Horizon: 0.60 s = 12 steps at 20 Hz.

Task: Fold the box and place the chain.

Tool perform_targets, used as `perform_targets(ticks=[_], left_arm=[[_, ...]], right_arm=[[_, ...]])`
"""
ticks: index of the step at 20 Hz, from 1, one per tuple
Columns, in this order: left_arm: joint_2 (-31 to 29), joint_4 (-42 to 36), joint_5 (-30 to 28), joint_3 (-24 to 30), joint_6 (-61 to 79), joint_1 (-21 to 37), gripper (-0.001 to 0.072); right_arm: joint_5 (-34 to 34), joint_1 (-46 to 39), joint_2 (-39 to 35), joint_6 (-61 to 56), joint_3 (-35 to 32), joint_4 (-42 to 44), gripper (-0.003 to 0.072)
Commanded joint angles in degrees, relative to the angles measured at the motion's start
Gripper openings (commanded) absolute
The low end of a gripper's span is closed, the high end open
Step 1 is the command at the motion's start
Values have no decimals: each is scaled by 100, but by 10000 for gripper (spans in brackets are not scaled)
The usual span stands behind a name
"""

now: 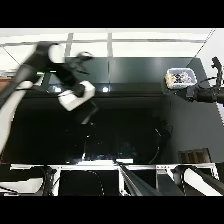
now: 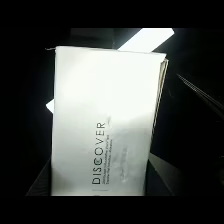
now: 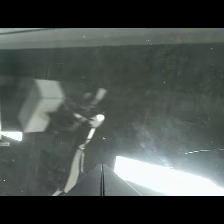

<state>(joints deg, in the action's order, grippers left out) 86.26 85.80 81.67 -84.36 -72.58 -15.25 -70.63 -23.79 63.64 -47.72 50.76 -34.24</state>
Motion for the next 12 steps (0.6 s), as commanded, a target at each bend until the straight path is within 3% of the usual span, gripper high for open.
perform_targets(ticks=[1, 4, 7, 12], left_arm=[[-728, 216, -240, 977, -426, 1633, 287], [-765, 197, -409, 1482, -295, 3143, 288], [-658, -240, -789, 1508, 42, 4186, 288], [-131, -409, -1687, 1414, 719, 4347, 289]], right_arm=[[15, 4, -2, -4, 7, 61, 18], [37, 4, -2, 2, 7, 334, 17], [39, 55, -2, 22, 7, 433, 17], [160, 369, -2, 168, 7, 450, 18]])
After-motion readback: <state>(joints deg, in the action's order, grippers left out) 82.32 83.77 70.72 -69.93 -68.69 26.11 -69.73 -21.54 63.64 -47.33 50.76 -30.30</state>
